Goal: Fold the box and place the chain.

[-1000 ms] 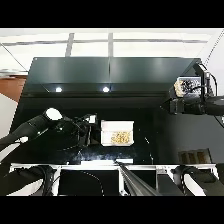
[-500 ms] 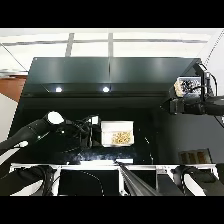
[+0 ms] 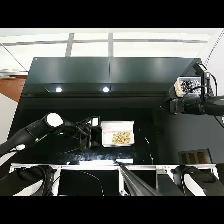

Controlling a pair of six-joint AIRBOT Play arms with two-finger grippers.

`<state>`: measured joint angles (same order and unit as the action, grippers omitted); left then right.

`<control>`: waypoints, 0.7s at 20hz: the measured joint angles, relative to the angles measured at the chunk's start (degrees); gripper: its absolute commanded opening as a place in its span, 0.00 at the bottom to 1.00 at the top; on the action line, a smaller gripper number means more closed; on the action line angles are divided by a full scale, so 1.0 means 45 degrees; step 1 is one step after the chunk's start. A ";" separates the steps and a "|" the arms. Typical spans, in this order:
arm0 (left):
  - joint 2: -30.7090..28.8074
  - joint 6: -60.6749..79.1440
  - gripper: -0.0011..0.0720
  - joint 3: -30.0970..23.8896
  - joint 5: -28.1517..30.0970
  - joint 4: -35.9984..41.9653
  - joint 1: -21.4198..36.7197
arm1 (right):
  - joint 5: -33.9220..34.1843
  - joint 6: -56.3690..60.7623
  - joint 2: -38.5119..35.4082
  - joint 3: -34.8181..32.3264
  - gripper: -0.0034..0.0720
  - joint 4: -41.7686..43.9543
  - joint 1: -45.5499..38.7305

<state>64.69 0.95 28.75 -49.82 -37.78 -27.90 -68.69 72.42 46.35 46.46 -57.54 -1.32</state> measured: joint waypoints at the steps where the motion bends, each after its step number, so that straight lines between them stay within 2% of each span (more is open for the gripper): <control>1: -0.0102 -0.0160 0.98 -0.0034 0.0015 -0.0121 0.0000 | 0.0015 0.0000 0.0005 0.0000 0.70 0.0000 0.0000; 6: -0.0291 -0.0520 0.98 -0.0423 0.0330 -0.0398 -0.0316 | 0.0039 0.0000 0.0000 0.0000 0.70 0.0000 0.0000; 14: -0.0180 -0.0641 0.98 -0.0631 0.1676 -0.0262 -0.1331 | 0.0126 0.0000 0.0005 0.0000 0.70 0.0000 0.0000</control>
<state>63.88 -1.93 25.91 -42.28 -38.96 -33.89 -68.12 72.42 46.37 46.46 -57.54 -1.32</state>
